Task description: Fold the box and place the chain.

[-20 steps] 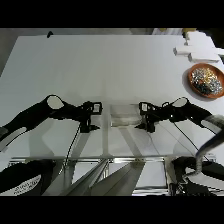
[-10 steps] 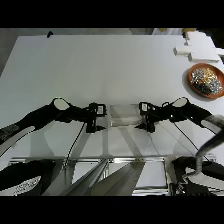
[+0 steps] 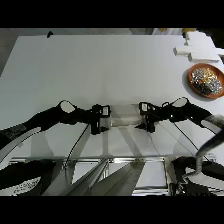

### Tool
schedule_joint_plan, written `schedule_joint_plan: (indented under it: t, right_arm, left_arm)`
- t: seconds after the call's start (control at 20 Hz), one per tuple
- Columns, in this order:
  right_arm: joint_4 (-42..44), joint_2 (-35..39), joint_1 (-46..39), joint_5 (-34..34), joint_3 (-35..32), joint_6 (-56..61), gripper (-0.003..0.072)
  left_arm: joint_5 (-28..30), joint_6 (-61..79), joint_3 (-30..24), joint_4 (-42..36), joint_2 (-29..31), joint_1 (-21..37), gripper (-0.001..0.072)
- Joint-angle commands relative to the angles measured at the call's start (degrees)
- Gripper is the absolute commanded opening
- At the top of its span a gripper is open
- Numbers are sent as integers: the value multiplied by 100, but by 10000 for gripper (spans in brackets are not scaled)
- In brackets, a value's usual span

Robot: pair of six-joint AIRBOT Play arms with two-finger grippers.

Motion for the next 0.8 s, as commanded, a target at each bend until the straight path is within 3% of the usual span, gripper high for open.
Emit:
schedule_joint_plan:
  t: [0.0,0.75]
  right_arm:
    - [2,4,0,0,0,2,337]
    - [2,4,0,0,0,2,337]
  left_arm:
    - [127,-72,2,-146,-52,-96,701]
    - [114,168,197,-549,-286,-243,702]
